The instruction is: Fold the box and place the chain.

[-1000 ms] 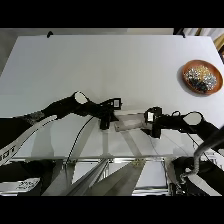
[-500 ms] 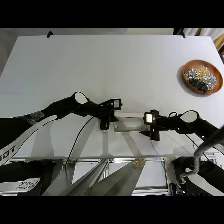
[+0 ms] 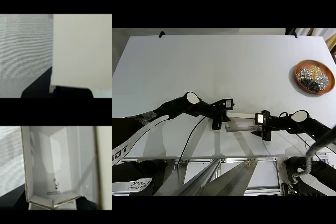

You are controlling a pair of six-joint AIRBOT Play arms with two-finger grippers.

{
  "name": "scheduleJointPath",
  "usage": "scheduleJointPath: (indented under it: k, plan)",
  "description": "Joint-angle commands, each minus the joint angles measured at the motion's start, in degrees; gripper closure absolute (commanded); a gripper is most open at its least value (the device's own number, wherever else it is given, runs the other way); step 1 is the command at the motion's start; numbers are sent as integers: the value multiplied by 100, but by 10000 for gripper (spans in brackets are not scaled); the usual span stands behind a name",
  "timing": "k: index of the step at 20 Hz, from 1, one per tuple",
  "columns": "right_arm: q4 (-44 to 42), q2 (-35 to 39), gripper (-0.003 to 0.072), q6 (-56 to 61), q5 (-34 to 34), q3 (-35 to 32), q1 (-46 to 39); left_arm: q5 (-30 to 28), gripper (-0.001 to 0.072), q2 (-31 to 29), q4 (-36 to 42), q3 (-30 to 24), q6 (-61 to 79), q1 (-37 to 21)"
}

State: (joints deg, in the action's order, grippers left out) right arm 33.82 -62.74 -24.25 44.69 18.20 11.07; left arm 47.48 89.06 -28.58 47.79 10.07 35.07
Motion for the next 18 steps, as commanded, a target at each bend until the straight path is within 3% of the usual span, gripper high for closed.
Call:
scheduleJointPath:
  k: [1, 6, 18]
  plan:
    - [-4, -26, 234, -31, -105, 2, 0, -9, 699, 4, 2, -2, -2, 2]
    - [-2, -26, 392, -31, -125, 0, 0, -9, 699, 4, 2, -2, -2, 2]
    - [0, -24, 389, -26, -186, 2, 0, -9, 699, 4, 2, -2, -2, 2]
